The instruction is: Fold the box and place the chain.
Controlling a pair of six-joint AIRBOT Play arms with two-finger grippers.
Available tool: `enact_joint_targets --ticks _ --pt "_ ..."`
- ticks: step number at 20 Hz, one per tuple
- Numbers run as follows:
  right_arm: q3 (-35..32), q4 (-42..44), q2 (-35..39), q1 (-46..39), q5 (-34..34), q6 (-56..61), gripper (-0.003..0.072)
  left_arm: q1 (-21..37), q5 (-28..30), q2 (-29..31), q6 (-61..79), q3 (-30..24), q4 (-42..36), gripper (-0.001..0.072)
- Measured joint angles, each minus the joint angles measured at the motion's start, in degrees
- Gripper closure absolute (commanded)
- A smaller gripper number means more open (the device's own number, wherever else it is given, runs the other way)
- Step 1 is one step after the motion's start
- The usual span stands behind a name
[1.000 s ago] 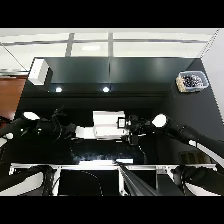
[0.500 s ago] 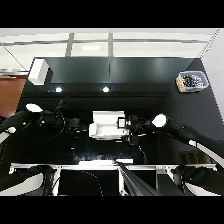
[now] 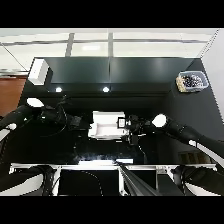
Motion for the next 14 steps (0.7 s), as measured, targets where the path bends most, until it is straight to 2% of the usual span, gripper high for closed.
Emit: enact_joint_targets --ticks 5,9,14 --pt "0.0 0.0 0.0 0.0 0.0 0.0 0.0441 -7.8 2.9 0.0 -9.5 3.4 3.6 0.0140" --pt "0.0 0.0 0.0 0.0 0.0 0.0 0.0441 -14.0 5.5 0.0 -20.3 6.3 8.5 0.0215" --pt "0.0 0.0 0.0 0.0 0.0 0.0 0.0441 -20.0 9.5 0.0 -32.5 8.9 15.3 0.0219"
